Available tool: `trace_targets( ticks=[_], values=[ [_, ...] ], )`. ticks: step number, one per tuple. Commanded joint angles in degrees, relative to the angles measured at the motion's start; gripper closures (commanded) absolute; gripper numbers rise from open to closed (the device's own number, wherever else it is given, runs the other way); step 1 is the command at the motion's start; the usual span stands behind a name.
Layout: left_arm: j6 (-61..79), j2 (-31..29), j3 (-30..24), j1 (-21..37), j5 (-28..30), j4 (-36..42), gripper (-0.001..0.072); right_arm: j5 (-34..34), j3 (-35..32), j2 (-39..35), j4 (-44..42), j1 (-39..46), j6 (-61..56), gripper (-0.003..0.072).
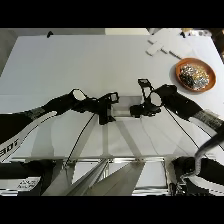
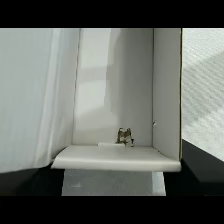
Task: Fold the box and place the chain.
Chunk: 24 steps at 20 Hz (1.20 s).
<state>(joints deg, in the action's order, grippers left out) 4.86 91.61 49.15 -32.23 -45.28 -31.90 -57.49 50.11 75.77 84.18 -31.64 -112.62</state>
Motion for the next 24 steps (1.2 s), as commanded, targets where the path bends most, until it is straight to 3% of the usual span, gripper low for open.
trace_targets(
  ticks=[1, 5, 6, 13, 17, 19, 24],
  values=[
    [0.07, -0.02, 0.00, 0.00, 0.04, -0.02, 0.0697, 1.18, 0.20, 1.40, 1.07, -0.07, -1.25, 0.0278],
    [0.04, -0.02, 0.00, 0.00, 0.04, -0.02, 0.0697, 1.16, 0.59, 3.23, 0.66, -0.07, -1.42, 0.0308],
    [0.04, -0.02, 0.00, 0.00, 0.04, 0.00, 0.0697, 1.16, 0.61, 3.23, 0.70, -0.04, -1.40, 0.0394],
    [0.04, -0.02, 0.00, 0.00, 0.04, 0.00, 0.0697, 0.72, 0.61, 3.45, 0.66, -0.02, -1.81, 0.0671],
    [0.04, -0.02, 0.00, 0.00, 0.02, -0.02, 0.0697, 0.74, 0.61, 3.54, 0.70, -0.02, -3.08, 0.0669],
    [0.04, -0.02, 0.00, 0.00, 0.04, -0.02, 0.0697, 1.36, 0.61, 3.54, 0.66, -0.02, -3.15, 0.0559],
    [0.04, -0.02, 0.00, 0.00, 0.04, -0.02, 0.0697, 1.05, 0.63, 5.05, 0.66, -0.02, -4.61, 0.0553]
  ],
)
